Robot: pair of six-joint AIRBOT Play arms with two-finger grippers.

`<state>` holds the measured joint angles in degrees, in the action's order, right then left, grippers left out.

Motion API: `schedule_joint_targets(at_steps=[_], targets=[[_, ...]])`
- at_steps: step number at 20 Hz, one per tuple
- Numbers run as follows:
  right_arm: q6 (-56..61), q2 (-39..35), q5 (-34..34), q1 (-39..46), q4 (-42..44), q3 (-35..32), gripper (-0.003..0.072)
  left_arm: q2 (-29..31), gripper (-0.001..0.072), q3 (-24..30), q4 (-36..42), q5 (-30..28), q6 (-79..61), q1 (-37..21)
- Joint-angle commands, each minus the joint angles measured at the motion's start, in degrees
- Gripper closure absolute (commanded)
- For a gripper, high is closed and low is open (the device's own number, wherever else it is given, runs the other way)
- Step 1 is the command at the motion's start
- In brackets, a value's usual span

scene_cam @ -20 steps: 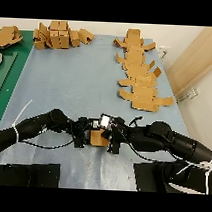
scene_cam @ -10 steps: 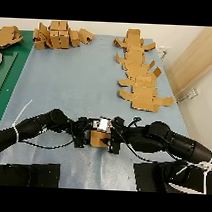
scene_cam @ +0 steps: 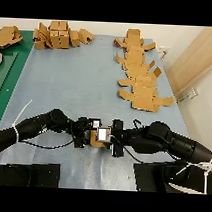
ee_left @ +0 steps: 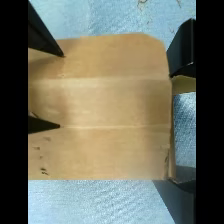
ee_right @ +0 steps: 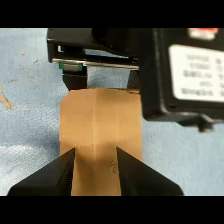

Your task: Fold the box.

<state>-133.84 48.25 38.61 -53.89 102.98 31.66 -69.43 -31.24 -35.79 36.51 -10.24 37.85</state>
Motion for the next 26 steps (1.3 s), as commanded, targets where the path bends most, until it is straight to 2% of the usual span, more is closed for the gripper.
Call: schedule_joint_targets(at_steps=[1,4,19,26], targets=[[-1.16,0.09,1.49,-2.19,-4.59,0.26,0.0267,0.02,0.0197,-0.07,0.0,-0.02,0.0,0.0],[-0.55,1.46,0.33,-2.54,-10.73,0.28,0.0267,0.02,0.0197,-0.07,0.02,0.0,0.0,0.0],[-0.07,-0.87,-0.48,-2.64,-11.87,0.66,0.0274,0.02,0.0197,-0.07,0.0,0.0,0.0,0.0],[1.03,-1.07,-1.31,-2.64,-16.63,1.07,0.0276,0.02,0.0197,-0.07,0.0,0.02,0.0,0.0]])
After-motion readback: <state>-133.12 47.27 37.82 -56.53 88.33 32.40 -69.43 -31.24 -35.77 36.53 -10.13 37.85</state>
